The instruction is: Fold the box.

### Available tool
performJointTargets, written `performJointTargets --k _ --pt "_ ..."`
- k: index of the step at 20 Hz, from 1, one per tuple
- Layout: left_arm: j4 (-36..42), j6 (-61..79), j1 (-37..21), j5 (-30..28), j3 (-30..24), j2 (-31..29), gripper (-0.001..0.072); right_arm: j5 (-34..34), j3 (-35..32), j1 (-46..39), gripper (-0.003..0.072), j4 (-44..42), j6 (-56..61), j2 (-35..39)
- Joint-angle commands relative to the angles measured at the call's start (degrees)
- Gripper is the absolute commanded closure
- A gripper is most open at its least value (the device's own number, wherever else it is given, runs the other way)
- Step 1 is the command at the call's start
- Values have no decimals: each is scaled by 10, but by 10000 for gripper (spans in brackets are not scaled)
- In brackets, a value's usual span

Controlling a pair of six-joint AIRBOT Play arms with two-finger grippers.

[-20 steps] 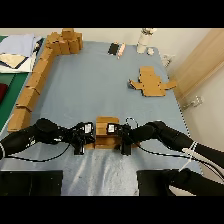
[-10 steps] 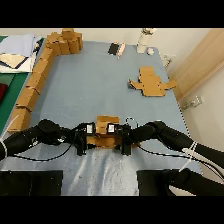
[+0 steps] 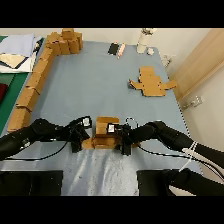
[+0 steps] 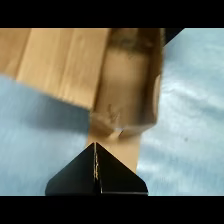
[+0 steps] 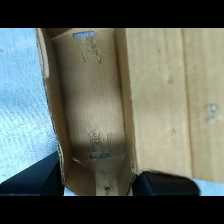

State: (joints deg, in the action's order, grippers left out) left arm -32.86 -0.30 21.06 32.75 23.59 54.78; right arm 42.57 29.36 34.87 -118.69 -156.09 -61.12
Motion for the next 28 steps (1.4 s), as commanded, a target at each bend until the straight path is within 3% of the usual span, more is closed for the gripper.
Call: performJointTargets --k 1,4,7,10,12,16,19,25,28 --pt "-274 -376 -45 45 11 -98 697 0 0 0 246 0 0 0" --pt "-417 -759 -122 127 16 -191 698 -1 0 0 246 0 0 0" --pt "-386 -812 -184 224 -5 -189 698 0 0 0 246 0 0 0" --pt "-249 -767 -170 202 -33 -154 699 0 0 0 246 0 0 0" --pt "-200 -767 -134 163 -43 -128 700 0 0 0 246 0 0 0" --pt "-162 -782 -46 91 -43 -91 700 0 0 0 246 0 0 0" --pt "-157 -793 -11 64 -43 -60 700 0 0 0 246 0 0 0" --pt "-124 -796 -3 47 -43 -39 700 0 0 0 246 0 0 0" --pt "-41 -731 -3 46 -42 -40 699 0 0 0 247 0 0 0"
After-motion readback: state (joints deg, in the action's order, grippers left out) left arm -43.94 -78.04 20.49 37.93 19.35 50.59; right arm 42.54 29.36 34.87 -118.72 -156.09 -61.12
